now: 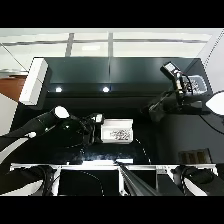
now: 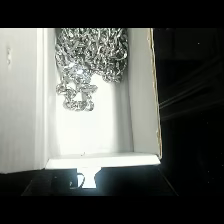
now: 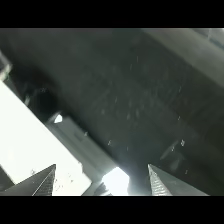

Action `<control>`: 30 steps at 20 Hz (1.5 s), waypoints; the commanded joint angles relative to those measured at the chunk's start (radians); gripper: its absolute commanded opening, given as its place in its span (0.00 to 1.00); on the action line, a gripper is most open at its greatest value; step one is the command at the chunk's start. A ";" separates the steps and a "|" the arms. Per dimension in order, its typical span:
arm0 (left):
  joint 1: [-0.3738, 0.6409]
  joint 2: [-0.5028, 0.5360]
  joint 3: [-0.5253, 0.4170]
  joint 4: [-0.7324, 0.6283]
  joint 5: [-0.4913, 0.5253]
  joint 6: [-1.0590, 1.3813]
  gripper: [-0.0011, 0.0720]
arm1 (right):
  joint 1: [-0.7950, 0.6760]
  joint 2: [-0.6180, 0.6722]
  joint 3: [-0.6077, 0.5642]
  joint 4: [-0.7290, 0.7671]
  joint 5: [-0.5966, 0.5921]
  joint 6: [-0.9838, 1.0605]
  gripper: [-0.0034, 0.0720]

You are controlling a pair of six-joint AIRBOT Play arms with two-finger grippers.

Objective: Fold the box and place the chain.

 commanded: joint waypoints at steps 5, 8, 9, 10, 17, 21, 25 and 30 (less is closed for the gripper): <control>-0.002 -0.002 0.001 0.006 0.028 -0.007 0.77 | 0.082 -0.196 0.000 0.005 -0.120 -0.103 0.99; -0.002 -0.002 0.001 0.006 0.039 -0.008 0.76 | 0.119 -0.230 0.000 0.005 -0.073 -0.162 0.98; -0.002 0.000 0.001 0.006 0.046 -0.008 0.75 | 0.126 -0.230 0.000 0.005 -0.058 -0.178 0.98; -0.002 0.002 0.001 0.006 0.051 -0.008 0.75 | 0.129 -0.230 0.000 0.004 -0.043 -0.181 0.98; -0.002 0.025 0.001 0.007 0.052 -0.008 0.75 | 0.129 -0.230 0.000 0.005 0.008 -0.256 0.98; -0.002 0.025 0.001 0.007 0.053 -0.008 0.75 | 0.163 -0.232 -0.011 0.030 -0.004 -0.390 0.98; -0.002 0.025 0.000 0.007 0.052 -0.008 0.75 | 0.216 -0.235 -0.039 0.031 -0.030 -0.439 0.98; -0.002 0.025 0.000 0.007 0.051 -0.008 0.75 | 0.256 -0.234 -0.042 0.031 0.001 -0.462 0.98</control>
